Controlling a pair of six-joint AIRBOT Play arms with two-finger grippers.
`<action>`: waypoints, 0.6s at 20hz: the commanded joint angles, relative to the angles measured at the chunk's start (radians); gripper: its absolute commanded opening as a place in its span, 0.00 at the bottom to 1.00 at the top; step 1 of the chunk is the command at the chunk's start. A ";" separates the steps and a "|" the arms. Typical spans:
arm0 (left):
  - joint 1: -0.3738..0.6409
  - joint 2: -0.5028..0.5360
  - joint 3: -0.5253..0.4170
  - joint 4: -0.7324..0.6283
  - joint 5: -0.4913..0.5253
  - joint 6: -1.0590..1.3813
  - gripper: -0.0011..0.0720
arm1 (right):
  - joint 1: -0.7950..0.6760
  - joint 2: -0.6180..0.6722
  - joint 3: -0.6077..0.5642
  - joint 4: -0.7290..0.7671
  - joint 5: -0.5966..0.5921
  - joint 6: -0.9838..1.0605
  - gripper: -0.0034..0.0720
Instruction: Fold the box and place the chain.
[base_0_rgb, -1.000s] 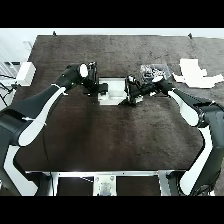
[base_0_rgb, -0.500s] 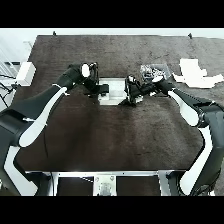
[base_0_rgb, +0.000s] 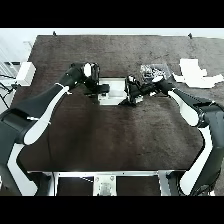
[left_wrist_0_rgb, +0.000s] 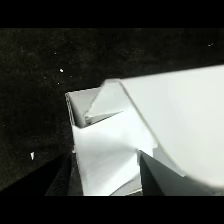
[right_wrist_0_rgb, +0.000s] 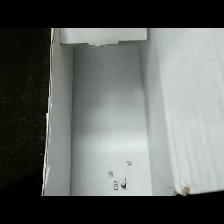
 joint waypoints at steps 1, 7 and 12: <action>-0.014 -0.040 0.076 0.049 -0.072 -0.037 0.66 | 0.001 0.000 0.000 0.000 0.000 0.000 0.82; -0.040 -0.136 0.249 0.136 -0.242 -0.071 0.65 | 0.001 0.000 0.000 0.000 0.000 0.000 0.82; -0.050 -0.140 0.258 0.224 -0.279 -0.118 0.65 | 0.001 0.000 0.000 0.000 0.000 0.000 0.82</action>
